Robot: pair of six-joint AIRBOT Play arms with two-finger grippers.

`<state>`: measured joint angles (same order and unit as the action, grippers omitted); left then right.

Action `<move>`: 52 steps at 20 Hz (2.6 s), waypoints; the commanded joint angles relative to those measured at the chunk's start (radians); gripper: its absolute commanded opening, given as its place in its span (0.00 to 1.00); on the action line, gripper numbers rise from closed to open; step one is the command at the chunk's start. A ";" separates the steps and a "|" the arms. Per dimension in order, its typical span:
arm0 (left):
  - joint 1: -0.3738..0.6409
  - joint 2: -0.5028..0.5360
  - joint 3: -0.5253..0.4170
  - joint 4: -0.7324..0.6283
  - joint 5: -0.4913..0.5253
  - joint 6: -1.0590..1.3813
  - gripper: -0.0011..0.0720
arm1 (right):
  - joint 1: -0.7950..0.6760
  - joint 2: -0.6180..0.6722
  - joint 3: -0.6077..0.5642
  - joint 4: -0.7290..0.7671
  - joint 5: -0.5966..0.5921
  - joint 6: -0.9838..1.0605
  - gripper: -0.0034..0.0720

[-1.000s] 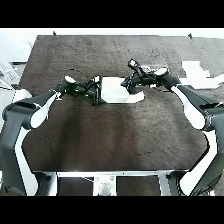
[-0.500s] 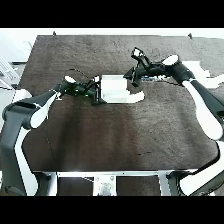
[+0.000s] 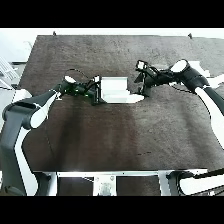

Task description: Fold the box and place the chain.

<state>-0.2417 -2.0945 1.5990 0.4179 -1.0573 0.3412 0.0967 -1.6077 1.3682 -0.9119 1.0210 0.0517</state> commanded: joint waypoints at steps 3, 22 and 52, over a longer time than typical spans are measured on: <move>0.000 0.000 0.000 0.000 0.001 0.000 0.51 | 0.002 -0.056 -0.025 -0.016 -0.016 -0.064 0.86; 0.000 0.000 0.000 0.000 0.002 0.000 0.51 | 0.066 -0.145 -0.022 0.013 -0.123 -0.101 0.52; 0.000 0.000 0.000 0.000 0.001 0.000 0.51 | 0.124 -0.145 -0.022 0.108 -0.161 -0.124 0.78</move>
<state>-0.2424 -2.0953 1.5990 0.4171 -1.0554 0.3416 0.2214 -1.7523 1.3460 -0.8040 0.8600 -0.0734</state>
